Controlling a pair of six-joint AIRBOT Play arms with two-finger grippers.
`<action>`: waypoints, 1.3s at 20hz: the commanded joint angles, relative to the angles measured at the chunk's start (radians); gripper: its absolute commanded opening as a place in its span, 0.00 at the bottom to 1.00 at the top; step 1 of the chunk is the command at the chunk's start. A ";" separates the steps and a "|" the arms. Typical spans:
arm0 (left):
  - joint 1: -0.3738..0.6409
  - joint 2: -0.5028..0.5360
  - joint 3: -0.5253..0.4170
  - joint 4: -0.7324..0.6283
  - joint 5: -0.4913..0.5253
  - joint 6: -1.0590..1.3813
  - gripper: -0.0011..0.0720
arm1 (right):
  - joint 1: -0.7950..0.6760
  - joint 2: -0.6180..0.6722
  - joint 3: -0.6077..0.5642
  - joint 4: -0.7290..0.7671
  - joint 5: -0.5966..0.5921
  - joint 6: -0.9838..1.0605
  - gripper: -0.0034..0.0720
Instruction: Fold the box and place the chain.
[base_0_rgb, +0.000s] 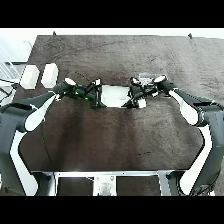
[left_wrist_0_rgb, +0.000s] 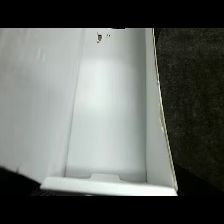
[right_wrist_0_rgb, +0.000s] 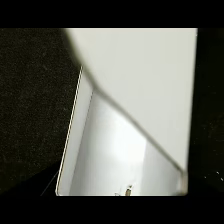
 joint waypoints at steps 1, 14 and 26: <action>0.000 0.000 0.000 0.000 0.032 0.000 0.66 | 0.001 -0.001 0.000 0.001 0.014 0.000 0.71; 0.001 0.000 0.000 0.000 0.032 0.000 0.66 | -0.024 0.044 0.001 -0.096 0.017 0.084 1.00; 0.001 0.000 0.000 0.000 0.032 0.000 0.66 | -0.143 0.209 0.004 -0.105 0.017 0.200 1.00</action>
